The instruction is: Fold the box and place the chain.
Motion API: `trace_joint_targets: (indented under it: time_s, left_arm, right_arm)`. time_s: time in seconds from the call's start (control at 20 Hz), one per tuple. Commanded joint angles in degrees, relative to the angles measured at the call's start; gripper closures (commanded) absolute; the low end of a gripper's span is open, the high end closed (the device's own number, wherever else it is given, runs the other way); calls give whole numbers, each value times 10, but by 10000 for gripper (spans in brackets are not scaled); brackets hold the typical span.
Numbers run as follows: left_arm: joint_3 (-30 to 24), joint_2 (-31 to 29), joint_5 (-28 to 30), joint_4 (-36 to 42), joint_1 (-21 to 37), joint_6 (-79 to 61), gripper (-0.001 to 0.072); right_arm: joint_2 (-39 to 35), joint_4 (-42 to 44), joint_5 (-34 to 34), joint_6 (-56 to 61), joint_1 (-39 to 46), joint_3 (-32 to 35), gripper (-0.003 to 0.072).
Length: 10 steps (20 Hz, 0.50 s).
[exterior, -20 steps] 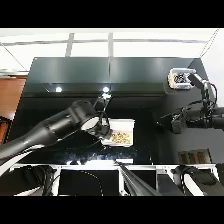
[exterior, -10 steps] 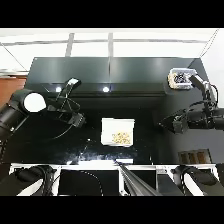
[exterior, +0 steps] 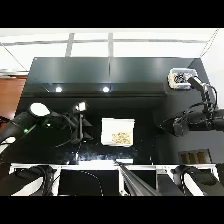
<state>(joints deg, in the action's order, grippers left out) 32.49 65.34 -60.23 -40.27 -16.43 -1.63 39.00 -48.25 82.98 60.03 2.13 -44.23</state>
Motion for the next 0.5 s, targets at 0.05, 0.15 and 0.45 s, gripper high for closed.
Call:
trace_joint_targets:
  time_s: [0.05, 0.15, 0.45]
  left_arm:
    - [7, 76, 32, -7, -33, -168, -3]
    - [12, 94, 25, 28, -35, -169, -4]
    - [14, 95, 63, 55, -73, -160, -4]
  right_arm:
    - [0, 2, 10, 0, 0, 0, 216]
    - [0, 2, 9, 0, 0, 0, 216]
    - [0, 2, -5, 0, 0, 0, 216]
